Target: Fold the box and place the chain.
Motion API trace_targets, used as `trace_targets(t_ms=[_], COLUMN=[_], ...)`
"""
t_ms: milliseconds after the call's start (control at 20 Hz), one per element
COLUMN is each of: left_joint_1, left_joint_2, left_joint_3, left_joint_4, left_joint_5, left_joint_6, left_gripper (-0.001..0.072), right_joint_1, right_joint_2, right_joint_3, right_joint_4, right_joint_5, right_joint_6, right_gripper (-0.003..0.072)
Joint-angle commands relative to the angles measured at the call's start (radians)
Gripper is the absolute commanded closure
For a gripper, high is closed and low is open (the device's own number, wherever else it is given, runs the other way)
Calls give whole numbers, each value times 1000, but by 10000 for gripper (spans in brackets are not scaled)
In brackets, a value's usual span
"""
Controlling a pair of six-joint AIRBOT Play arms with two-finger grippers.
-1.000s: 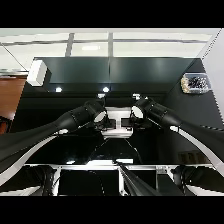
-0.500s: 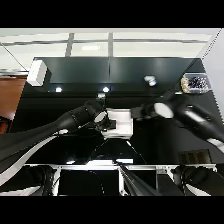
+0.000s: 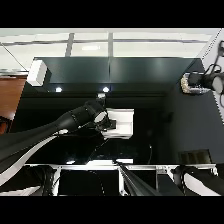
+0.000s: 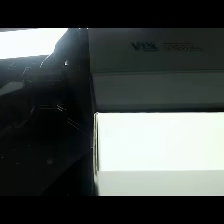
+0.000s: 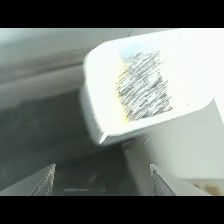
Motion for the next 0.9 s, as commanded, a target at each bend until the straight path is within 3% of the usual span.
trace_targets(t_ms=[0,100,250,300,550,600,700,750,800,850], left_joint_1=[0,0,0,0,1,0,0,0,0,0], left_joint_2=[0,0,0,0,0,0,0,0,0,0], left_joint_3=[0,0,0,0,0,0,0,0,0,0], left_joint_4=[1,1,-4,-5,-3,-4,-4,-4,-4,-4], left_joint_5=[0,0,-1,0,0,0,0,0,0,0], left_joint_6=[0,0,0,0,0,0,0,0,0,0], left_gripper=[685,685,685,685,685,685,685,685,685,685], right_joint_1=[-222,-258,-264,-263,-264,-263,-264,-263,-263,-263], right_joint_2=[-237,-394,-567,-608,-682,-689,-706,-709,-709,-708], right_joint_3=[163,314,484,524,555,555,555,555,555,562], right_joint_4=[238,325,331,334,334,334,333,333,333,333], right_joint_5=[-39,56,151,165,97,90,91,91,91,102], right_joint_6=[-146,-230,-259,-259,-259,-259,-259,-259,-259,-259], right_gripper=[-30,-29,-20,28,42,148,155,337,432,625])
